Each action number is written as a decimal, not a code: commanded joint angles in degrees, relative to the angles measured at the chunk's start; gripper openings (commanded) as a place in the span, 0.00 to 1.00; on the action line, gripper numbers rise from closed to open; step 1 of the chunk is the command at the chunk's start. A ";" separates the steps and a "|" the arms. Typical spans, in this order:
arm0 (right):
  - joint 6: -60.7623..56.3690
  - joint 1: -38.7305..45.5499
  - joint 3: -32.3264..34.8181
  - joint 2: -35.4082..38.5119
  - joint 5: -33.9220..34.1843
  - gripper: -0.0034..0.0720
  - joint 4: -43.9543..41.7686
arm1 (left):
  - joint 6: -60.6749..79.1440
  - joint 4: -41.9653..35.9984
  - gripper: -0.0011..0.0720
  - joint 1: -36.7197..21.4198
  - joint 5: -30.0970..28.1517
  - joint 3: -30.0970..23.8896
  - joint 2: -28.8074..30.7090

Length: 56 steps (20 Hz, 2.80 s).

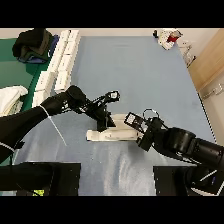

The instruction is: Fold the box.

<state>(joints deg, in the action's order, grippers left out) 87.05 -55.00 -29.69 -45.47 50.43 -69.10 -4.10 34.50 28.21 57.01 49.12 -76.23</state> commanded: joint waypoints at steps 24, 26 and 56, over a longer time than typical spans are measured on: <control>85.46 37.40 0.85 -9.03 1.77 1.00 -59.78 | 0.02 0.02 0.03 0.02 0.00 0.02 -0.02; 85.46 36.79 0.85 -9.31 1.68 1.00 -59.82 | 0.02 0.02 0.03 0.02 0.02 0.02 0.00; 85.46 32.02 1.73 -14.88 -3.48 0.59 -55.19 | 0.02 0.02 0.03 0.02 0.00 0.04 0.00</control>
<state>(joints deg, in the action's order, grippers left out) 172.55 -22.98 -27.99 -60.34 47.00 -124.29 -4.08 34.54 28.21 57.06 49.10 -76.23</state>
